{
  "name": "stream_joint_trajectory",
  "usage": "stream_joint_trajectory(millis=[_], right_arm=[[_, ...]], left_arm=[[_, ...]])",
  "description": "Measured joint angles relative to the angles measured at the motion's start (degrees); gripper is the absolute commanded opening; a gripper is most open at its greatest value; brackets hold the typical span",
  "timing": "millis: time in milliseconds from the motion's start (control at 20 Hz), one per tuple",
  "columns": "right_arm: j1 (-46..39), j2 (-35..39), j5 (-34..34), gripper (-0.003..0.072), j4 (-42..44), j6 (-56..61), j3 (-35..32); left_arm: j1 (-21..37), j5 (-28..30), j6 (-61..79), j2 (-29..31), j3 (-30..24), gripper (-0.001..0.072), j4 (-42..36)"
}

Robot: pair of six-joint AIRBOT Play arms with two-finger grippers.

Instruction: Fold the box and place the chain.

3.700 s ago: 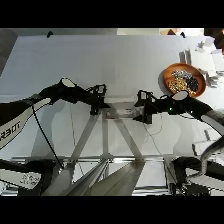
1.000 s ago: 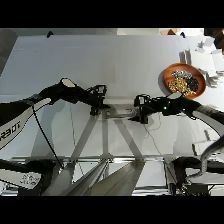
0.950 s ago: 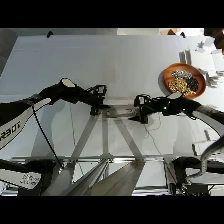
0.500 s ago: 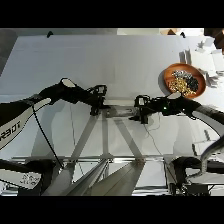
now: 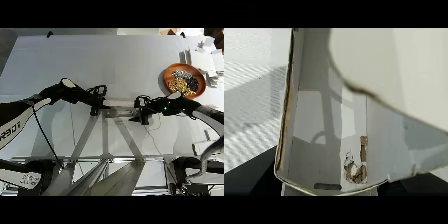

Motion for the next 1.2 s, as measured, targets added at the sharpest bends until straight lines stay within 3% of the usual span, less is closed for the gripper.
stream_joint_trajectory(millis=[1000,1100,1150,1200], right_arm=[[0.0,0.0,0.5,0.0542,0.0,-0.1,0.0],[0.0,0.0,0.5,0.0542,0.0,-0.1,0.0],[0.0,0.0,0.7,0.0542,0.0,-0.1,0.0],[0.1,0.0,1.1,0.0542,0.0,-0.2,0.0]], left_arm=[[0.1,-0.2,0.0,0.0,0.0,0.0024,0.0],[0.1,0.3,0.0,0.1,0.0,0.0163,-0.1],[0.2,0.7,0.0,0.3,0.0,0.0335,0.0],[0.2,1.2,-0.1,0.5,0.0,0.0446,0.1]])
